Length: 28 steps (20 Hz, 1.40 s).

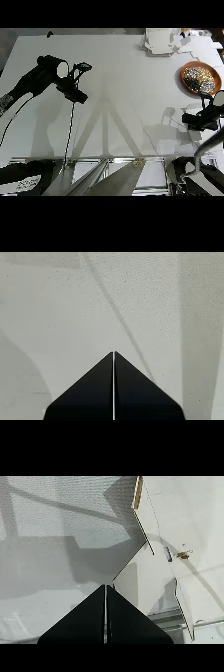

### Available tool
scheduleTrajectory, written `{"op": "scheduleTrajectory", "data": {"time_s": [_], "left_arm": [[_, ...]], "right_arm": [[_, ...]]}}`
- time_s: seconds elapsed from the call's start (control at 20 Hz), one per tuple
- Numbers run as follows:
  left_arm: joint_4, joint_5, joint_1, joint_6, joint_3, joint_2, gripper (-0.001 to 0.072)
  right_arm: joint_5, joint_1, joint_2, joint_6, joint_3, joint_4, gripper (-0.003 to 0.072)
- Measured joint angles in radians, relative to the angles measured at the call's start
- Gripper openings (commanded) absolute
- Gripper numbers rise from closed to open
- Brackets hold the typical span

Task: Fold the box and place the chain.

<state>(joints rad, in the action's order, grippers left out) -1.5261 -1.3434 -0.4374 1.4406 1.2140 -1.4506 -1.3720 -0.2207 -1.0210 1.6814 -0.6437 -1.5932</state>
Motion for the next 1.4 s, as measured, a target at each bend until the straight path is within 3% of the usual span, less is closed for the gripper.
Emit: {"op": "scheduleTrajectory", "data": {"time_s": [1.05, 1.3, 1.35, 1.4], "left_arm": [[0.0, 0.0, 0.0, 0.0, 0.0, 0.0, 0.001], [0.0, 0.0, 0.0, 0.0, 0.0, 0.0, 0.001], [0.0, 0.0, 0.0, 0.0, 0.0, 0.0, 0.001], [0.0, 0.0, 0.0, 0.0, 0.0, 0.0, 0.001]], "right_arm": [[0.032, 0.0, 0.0, -0.012, -0.002, -0.037, 0.0019], [-0.002, -0.037, -0.056, -0.065, -0.13, -0.099, 0.0019], [-0.023, -0.06, -0.082, -0.084, -0.179, -0.117, 0.0036], [-0.047, -0.087, -0.109, -0.109, -0.233, -0.14, 0.0257]]}}
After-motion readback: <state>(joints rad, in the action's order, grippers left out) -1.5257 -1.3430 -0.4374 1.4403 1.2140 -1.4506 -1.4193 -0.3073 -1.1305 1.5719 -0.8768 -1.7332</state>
